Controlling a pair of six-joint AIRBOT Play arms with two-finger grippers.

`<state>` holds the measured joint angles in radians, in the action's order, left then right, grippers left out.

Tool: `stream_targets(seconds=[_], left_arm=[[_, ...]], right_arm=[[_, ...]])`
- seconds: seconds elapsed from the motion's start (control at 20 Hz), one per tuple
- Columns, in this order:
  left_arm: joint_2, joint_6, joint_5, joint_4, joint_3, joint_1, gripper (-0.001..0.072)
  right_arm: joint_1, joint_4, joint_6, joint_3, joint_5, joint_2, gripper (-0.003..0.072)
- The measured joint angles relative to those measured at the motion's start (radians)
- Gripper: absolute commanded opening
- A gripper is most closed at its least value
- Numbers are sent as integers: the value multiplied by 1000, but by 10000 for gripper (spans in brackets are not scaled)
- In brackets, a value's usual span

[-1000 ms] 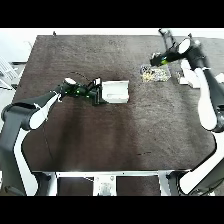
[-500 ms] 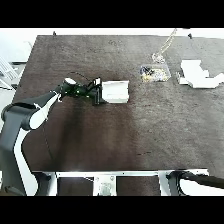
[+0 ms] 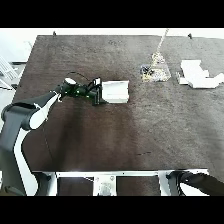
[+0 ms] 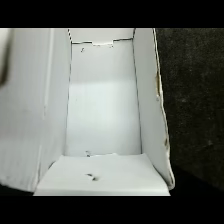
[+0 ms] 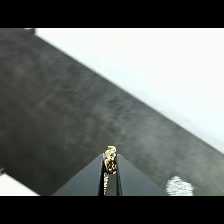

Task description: Fold the box and place the chain.

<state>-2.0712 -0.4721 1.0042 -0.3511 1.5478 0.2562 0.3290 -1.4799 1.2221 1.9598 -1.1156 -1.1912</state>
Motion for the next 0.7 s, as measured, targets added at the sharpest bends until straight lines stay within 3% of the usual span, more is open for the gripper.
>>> stream_targets(seconds=[0.25,0.7], left_arm=[[0,0,0,0,0,0,351],[0,0,0,0,0,0,351]], right_arm=[[68,-3,14,-99,5,5,6],[113,77,26,-306,163,1,6]])
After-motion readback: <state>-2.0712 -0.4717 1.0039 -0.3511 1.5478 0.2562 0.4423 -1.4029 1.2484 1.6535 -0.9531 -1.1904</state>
